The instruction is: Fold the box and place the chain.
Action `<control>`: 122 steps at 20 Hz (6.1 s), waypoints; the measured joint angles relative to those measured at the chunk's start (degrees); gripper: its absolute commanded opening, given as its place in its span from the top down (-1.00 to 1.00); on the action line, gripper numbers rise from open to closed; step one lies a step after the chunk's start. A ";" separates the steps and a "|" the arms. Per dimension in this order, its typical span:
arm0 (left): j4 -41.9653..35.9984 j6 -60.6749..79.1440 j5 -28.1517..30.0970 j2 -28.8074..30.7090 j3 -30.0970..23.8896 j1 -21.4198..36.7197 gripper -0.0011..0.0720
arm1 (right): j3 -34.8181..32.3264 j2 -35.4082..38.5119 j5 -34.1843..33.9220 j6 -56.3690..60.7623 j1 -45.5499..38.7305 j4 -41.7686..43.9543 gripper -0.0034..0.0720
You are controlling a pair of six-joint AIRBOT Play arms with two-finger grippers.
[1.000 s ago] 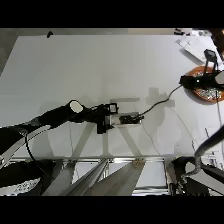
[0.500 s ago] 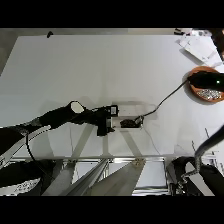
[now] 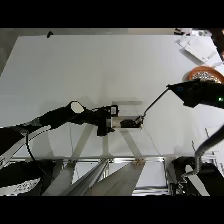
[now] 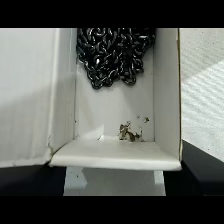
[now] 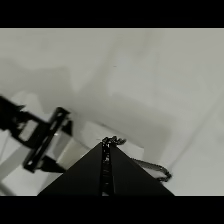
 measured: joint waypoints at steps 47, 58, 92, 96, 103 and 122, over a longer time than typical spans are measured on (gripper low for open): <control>0.00 0.00 0.07 0.00 0.00 -0.02 0.11 | -28.74 -2.21 -15.17 -43.17 20.22 -21.16 -0.38; 0.00 0.00 0.07 0.00 0.00 -0.02 0.11 | -29.62 -20.28 -27.61 -64.30 20.15 -15.52 -0.58; -0.07 -0.09 0.07 0.04 0.02 0.00 0.11 | -29.66 -14.84 -34.10 -57.24 20.15 -11.08 0.86; 0.00 0.00 0.07 0.04 0.02 0.00 0.11 | -29.62 -6.45 -33.88 -52.41 20.15 -11.93 0.86; 0.00 0.00 0.07 0.04 0.02 0.00 0.11 | -28.33 9.20 -26.58 -46.45 20.15 -10.71 0.86; 0.02 0.00 0.07 0.02 0.02 0.00 0.11 | -27.85 -17.22 -18.88 -43.71 20.15 15.47 0.61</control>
